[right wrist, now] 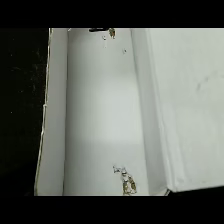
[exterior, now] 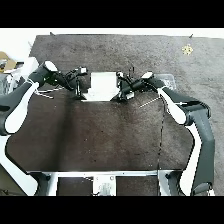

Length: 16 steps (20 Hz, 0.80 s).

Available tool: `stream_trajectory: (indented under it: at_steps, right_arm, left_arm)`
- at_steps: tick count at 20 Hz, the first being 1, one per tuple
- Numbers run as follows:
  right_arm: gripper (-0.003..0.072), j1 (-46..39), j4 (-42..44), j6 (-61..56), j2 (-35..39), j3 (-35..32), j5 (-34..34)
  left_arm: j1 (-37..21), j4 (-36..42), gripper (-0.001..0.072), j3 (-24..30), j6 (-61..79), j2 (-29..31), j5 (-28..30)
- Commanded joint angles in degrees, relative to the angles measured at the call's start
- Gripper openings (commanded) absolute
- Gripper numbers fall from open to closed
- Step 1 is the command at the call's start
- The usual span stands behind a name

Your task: Fold the box and place the chain.

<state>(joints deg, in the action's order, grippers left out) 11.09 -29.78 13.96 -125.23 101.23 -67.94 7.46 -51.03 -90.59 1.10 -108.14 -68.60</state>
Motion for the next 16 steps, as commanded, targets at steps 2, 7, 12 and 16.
stream_trajectory:
  at_steps: [2,7,12,16]
  right_arm:
    - [0.0439,0.02,0.0,-0.02,-0.02,0.02,-0.02]
    - [0.0439,0.02,0.0,-0.02,-0.02,0.02,-0.02]
    - [0.0439,0.02,0.0,-0.02,-0.02,0.0,-0.02]
    - [0.0439,0.02,0.0,-0.02,-0.02,0.02,-0.02]
  left_arm:
    - [0.0,1.66,0.0672,0.72,1.57,-0.83,3.19]
    - [1.68,1.9,0.0671,0.72,2.62,-0.87,4.98]
    - [3.56,-3.02,0.067,0.72,2.4,-0.87,8.39]
    - [3.54,-2.91,0.0641,0.72,2.4,-0.87,9.07]
